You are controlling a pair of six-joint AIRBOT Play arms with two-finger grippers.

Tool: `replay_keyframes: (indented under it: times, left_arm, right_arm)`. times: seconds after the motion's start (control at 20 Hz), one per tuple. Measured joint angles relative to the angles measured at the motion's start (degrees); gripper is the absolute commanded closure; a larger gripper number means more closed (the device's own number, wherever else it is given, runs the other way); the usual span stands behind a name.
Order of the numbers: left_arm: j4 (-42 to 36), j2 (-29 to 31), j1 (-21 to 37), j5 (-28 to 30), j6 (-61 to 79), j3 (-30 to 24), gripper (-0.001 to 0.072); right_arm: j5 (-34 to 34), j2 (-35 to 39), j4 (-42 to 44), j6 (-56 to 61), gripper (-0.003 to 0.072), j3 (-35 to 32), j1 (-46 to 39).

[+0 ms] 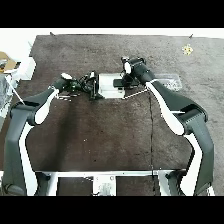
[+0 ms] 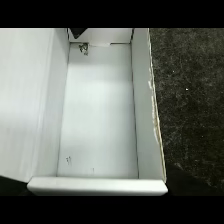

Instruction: Fold the box and place the chain.

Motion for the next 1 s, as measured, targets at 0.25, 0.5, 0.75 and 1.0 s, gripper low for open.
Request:
replay_keyframes:
  times: [0.25, 0.5, 0.75, 1.0]
  left_arm:
    - [0.02, 0.0, 0.0, -0.02, -0.02, 0.0, 0.0434]
    - [0.02, 0.0, 0.0, -0.04, -0.02, 0.0, 0.0434]
    - [0.02, 0.0, 0.0, -0.04, -0.02, 0.0, 0.0434]
    - [0.02, 0.0, 0.0, -0.07, -0.02, 0.0, 0.0434]
  right_arm:
    - [3.13, 3.32, 0.04, -7.8, 0.0413, 2.86, -0.55]
    - [5.29, 10.82, -1.6, -18.86, 0.0469, 4.24, -4.7]
    - [6.91, 14.19, -2.78, -24.13, 0.0469, 2.14, -15.89]
    - [6.88, 11.39, 0.76, -26.03, 0.047, -2.97, -26.43]
